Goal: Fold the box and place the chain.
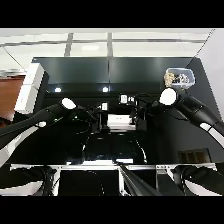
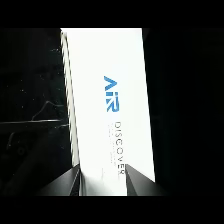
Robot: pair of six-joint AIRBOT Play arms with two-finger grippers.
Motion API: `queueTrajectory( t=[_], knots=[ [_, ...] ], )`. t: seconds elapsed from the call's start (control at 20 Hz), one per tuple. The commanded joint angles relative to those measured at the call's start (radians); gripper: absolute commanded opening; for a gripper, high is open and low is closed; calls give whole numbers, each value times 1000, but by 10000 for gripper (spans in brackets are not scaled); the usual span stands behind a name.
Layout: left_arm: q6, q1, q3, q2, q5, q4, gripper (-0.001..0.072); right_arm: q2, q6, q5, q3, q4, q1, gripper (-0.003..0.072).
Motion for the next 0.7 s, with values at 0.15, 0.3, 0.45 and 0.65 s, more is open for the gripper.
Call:
queueTrajectory(
  t=[0.15,0.3,0.45,0.65],
  knots=[
    [0,0,1,-1,0,0,462,8,29,-17,-7,-10,8,483],
    [0,0,1,-1,0,0,462,72,280,-5,14,-113,-2,481],
    [0,0,1,-1,0,0,462,120,586,121,-2,-85,-92,14],
    [0,0,1,-1,0,0,462,119,476,157,-191,515,-229,26]
  ],
)
